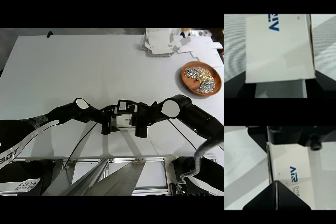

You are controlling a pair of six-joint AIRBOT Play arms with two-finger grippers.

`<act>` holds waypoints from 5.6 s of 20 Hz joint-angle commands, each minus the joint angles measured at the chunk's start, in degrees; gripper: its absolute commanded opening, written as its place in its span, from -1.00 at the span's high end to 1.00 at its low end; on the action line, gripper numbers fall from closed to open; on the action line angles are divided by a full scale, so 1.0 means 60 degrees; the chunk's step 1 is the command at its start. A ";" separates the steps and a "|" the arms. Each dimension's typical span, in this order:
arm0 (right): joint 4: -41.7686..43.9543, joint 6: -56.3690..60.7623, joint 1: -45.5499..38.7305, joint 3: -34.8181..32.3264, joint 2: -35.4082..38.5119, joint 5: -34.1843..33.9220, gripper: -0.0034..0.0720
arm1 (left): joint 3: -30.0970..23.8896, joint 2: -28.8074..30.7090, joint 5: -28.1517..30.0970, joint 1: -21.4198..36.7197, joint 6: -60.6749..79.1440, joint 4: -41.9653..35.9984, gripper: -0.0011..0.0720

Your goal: Fold the box and place the chain.

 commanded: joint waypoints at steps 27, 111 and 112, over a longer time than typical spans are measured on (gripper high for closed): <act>-0.3075 0.5249 -0.1260 -0.0379 0.2659 0.0601 0.86 | -0.0004 0.0007 0.0000 0.0004 0.0000 -0.0004 0.40; -0.3610 0.7446 -0.8429 -0.1931 0.3089 0.3894 0.86 | -0.0055 0.3781 -0.1351 1.0775 -1.2885 0.9395 -0.95; -0.3610 0.7446 -0.8429 -0.1931 0.3089 0.3891 0.86 | -0.0055 0.4000 -0.1337 1.0775 -1.2888 0.9398 -0.95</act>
